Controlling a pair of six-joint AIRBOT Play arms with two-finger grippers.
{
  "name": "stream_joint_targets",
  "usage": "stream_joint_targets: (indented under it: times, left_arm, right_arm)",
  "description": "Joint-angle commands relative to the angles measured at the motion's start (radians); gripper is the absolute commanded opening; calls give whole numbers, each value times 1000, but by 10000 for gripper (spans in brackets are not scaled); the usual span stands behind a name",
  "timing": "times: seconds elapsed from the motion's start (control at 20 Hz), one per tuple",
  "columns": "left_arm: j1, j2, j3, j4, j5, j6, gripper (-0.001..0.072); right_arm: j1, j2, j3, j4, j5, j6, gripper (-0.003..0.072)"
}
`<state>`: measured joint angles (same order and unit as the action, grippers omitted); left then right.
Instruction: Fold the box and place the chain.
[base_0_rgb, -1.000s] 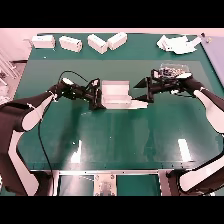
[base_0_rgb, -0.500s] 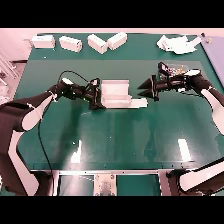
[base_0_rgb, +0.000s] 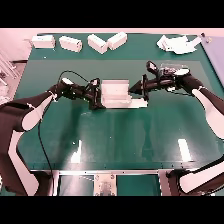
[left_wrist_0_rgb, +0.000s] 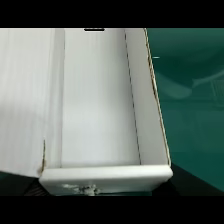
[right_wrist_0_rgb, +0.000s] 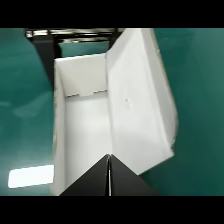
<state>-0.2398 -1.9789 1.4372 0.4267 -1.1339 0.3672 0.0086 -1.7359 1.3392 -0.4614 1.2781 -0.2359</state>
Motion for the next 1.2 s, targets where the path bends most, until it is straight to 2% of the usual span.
stream_joint_targets:
  times: [0.0, 0.3, 0.65, 1.0, 1.15]
  left_arm:
    - [-1, 0, 0, 0, 0, 0, 627]
    - [0, 0, 0, 0, 0, 0, 627]
    - [-1, 0, 0, 0, 0, 0, 627]
    - [-1, 0, 0, 0, 0, 0, 627]
    - [-1, 0, 0, 0, 0, 0, 626]
  right_arm:
    - [39, -8, 14, 8, -116, -11, 8]
    - [40, -108, 120, 9, -119, 3, 8]
    - [40, -199, 126, -58, -91, 20, 8]
    - [38, -195, 142, -62, -89, 16, 7]
    - [34, -146, 153, -63, -90, 16, 4]
